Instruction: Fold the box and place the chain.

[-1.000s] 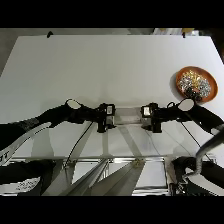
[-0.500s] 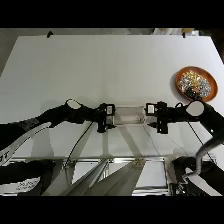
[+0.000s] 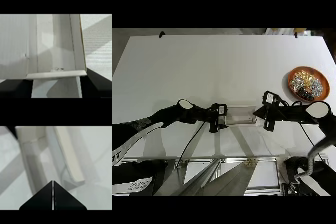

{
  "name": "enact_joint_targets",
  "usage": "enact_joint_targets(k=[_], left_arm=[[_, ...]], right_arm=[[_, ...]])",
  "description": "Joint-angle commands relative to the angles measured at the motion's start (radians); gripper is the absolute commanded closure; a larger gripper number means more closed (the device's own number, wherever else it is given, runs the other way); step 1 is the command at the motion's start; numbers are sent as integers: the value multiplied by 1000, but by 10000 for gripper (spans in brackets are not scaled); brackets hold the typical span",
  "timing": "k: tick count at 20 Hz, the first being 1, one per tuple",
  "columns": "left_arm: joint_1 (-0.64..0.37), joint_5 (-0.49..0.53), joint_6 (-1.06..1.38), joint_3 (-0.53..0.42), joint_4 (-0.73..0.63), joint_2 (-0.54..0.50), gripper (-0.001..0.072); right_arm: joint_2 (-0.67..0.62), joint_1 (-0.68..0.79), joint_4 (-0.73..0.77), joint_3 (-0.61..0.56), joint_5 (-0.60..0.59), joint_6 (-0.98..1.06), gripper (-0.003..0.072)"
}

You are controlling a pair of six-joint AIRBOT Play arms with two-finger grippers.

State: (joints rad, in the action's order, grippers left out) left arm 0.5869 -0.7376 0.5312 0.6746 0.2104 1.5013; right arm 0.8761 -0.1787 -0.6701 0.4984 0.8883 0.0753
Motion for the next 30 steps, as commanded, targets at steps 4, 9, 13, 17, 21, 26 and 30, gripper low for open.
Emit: enact_joint_targets(k=[4,9,13,17,21,26,30], left_arm=[[1,0,0,0,0,0,315],[1,0,0,0,0,0,315],[1,0,0,0,0,0,315],[1,0,0,0,0,0,315],[1,0,0,0,0,0,315],[1,0,0,0,0,0,315],[1,0,0,0,0,0,315]], right_arm=[[215,0,335,-1,-212,3,675],[294,0,326,-1,-204,7,675],[296,0,302,-1,-215,68,674],[296,0,154,-1,-222,190,674],[228,0,149,16,-188,193,675],[3,0,-76,20,-158,185,676],[-44,0,-470,19,-57,185,676]])
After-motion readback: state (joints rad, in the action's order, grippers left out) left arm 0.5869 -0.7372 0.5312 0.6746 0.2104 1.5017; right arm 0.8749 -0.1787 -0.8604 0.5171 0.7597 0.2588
